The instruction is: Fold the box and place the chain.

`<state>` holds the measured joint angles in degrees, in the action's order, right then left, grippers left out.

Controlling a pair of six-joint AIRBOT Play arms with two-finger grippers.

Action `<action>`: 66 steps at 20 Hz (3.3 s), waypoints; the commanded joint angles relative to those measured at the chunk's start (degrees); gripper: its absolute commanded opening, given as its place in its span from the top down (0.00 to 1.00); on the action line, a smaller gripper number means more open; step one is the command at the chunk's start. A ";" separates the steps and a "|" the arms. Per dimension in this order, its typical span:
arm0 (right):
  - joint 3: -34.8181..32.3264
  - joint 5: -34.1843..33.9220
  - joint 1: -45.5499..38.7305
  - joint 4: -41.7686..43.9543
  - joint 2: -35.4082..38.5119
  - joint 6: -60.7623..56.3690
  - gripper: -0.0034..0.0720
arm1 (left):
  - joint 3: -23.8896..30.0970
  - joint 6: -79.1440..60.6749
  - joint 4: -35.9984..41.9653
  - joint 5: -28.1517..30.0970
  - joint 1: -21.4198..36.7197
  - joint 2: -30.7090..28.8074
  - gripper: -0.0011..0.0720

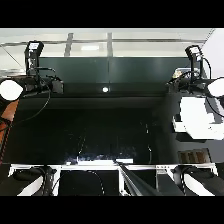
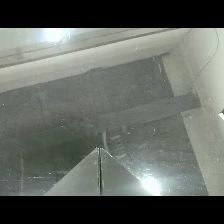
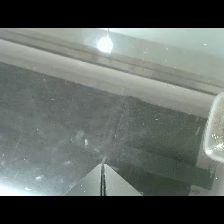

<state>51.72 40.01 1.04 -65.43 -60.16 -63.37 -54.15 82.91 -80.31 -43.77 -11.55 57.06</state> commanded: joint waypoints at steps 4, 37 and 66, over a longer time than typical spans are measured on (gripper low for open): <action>-0.04 0.00 0.04 0.00 0.00 -0.02 0.93 | 0.00 0.00 0.00 0.02 0.07 0.02 0.94; 11.63 7.96 -54.55 -7.89 -9.16 -14.64 0.00 | 0.44 25.22 -18.84 -15.93 5.44 8.50 0.01; -5.25 29.86 -29.31 22.67 -4.37 11.10 0.93 | 0.46 18.88 -1.86 -18.64 1.33 9.84 0.01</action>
<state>52.99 73.21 -36.97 -49.80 -70.70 -54.00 -53.71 104.36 -84.82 -61.23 -10.02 66.87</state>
